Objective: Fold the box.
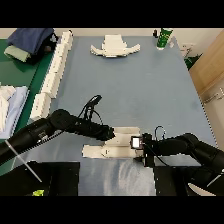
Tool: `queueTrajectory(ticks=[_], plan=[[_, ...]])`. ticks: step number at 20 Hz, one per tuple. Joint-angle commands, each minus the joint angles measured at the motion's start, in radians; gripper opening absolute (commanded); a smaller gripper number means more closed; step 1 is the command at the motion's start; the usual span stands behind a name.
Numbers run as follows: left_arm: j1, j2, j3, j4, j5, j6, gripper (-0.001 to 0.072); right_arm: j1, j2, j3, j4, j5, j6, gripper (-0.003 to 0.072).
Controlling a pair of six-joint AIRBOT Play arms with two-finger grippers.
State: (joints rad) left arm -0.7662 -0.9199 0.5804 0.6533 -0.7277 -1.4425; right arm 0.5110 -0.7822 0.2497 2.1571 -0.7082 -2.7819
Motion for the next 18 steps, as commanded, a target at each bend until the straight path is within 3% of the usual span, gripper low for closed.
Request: queueTrajectory(ticks=[1,8,14,18], plan=[[0.008,-0.113,0.017,0.024,0.007,-0.031,0.0015,0.0,0.0,0.0,0.0,0.0,0.0,0.0428],[0.069,-0.259,0.017,0.03,-0.021,-0.051,0.0015,0.0,0.0,0.0,0.0,0.0,0.0,0.0427],[0.07,-0.252,0.03,0.031,0.01,0.002,0.0015,0.0,0.0,0.0,0.0,0.0,0.0,0.0427],[0.085,-0.167,0.082,0.041,-0.08,0.102,0.0014,0.0,0.0,0.0,0.0,0.0,0.0,0.0427]])
